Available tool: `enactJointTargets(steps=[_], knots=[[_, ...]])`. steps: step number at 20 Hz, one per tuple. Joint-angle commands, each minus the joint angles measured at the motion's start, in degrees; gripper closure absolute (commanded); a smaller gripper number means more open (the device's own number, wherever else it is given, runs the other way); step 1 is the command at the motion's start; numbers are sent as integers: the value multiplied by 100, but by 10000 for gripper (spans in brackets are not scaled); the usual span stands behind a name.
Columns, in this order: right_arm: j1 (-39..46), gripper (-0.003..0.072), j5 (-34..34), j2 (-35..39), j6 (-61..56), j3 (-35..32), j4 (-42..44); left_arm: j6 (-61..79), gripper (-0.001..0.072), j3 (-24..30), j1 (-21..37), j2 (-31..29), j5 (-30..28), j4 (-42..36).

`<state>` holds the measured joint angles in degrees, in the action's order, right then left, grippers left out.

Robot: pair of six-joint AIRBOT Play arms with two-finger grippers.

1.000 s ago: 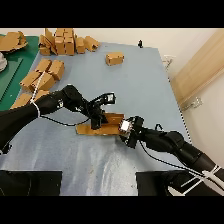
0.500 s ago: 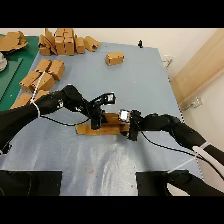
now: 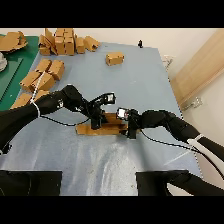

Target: Fold the box.

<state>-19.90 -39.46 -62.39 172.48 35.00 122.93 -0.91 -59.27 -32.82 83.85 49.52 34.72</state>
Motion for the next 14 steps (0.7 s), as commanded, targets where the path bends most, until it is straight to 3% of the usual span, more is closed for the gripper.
enactJointTargets(steps=[1, 10, 14], knots=[[2, -21, -44, -90, 4, 13, 31, 0, 697, -7, -2, -2, -2, 0], [-68, -21, -79, -267, 7, 15, 131, 11, 697, -7, -2, -2, -4, 2], [-70, -21, 146, -446, 4, 15, 136, 1270, 698, -7, 2, -2, -592, 2]])
